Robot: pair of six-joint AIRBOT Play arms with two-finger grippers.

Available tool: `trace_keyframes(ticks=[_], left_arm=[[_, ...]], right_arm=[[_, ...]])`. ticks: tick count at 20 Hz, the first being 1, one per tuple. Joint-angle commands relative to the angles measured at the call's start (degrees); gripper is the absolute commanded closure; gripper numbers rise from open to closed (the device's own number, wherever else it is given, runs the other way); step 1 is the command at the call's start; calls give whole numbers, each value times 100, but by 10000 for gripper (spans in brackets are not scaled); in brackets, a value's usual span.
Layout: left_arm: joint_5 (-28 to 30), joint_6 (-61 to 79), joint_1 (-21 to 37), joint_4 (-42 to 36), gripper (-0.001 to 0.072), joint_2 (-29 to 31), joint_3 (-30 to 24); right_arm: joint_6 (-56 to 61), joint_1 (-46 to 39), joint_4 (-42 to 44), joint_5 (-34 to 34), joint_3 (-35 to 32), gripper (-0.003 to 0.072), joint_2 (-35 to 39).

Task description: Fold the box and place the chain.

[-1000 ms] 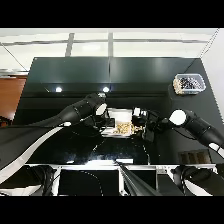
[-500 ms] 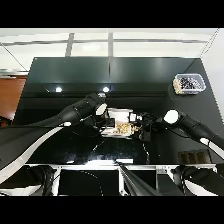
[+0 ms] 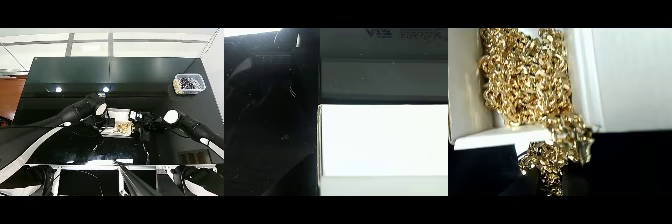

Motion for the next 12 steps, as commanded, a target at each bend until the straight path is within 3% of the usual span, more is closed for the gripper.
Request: trace_keyframes(ticks=[1,6,12], left_arm=[[4,2,4,-2,680,2,2],[9,2,4,0,679,2,2],[11,2,4,0,680,2,2]], right_arm=[[1158,-15,-289,90,66,680,356],[2826,-380,-678,1388,562,680,1283],[3934,-472,-389,2653,1915,680,1773]])
